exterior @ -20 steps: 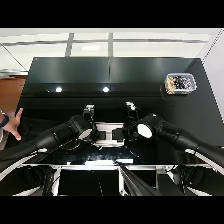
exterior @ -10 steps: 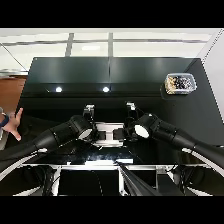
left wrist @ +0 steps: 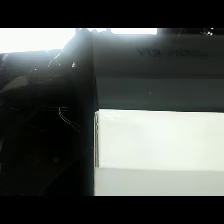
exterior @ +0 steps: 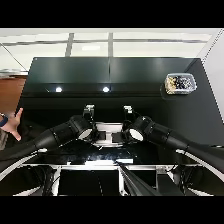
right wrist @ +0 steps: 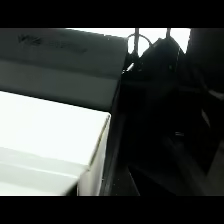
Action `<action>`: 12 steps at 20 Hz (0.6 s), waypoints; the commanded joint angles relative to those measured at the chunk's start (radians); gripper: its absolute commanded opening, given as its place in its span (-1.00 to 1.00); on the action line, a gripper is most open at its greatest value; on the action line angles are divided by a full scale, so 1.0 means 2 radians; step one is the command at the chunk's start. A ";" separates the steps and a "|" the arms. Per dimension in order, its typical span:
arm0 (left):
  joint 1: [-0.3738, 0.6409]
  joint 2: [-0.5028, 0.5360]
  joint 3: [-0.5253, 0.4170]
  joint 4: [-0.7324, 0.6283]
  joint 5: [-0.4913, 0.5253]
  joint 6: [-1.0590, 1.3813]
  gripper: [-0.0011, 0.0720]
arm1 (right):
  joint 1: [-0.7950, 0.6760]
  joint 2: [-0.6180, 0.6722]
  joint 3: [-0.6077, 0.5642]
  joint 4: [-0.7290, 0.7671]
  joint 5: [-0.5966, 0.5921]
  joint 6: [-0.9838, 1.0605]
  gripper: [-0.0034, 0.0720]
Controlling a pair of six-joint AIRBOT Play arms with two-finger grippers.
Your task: Fold the box and place the chain.
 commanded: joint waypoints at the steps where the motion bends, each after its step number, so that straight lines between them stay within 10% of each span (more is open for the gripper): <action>1: 0.000 0.000 0.000 0.000 0.000 0.000 -0.89 | 0.002 -0.010 0.020 -0.021 0.008 0.013 -0.01; 12: 0.000 0.000 0.000 0.000 0.000 0.000 -0.89 | 0.013 -0.044 0.056 -0.035 0.037 0.056 -0.28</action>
